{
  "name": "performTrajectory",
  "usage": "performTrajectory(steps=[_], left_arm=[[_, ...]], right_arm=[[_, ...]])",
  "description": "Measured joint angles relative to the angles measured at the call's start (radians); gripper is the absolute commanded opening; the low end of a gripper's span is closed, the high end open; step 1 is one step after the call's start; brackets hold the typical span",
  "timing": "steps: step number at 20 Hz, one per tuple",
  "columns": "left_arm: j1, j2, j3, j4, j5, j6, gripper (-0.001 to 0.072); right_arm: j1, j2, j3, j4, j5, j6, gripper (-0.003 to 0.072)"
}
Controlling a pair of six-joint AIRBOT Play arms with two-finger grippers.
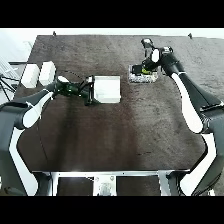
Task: Fold the box and place the chain.
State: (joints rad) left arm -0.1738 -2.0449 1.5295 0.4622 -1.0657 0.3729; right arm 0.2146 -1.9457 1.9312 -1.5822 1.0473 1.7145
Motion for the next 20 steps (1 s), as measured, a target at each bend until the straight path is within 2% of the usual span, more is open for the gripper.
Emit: performTrajectory(steps=[8, 13, 20], left_arm=[[0.000, 0.000, 0.000, 0.000, 0.000, 0.001, 0.0628], [0.000, 0.000, 0.000, 0.000, 0.000, 0.001, 0.0628], [0.000, 0.000, 0.000, 0.000, 0.001, 0.002, 0.0628]], right_arm=[[-0.011, -0.085, 0.010, 0.035, -0.053, -0.024, 0.0386], [-0.012, -0.132, 0.027, 0.063, -0.061, -0.024, 0.0349], [-0.022, -0.154, 0.037, 0.093, -0.048, -0.019, 0.0346]])
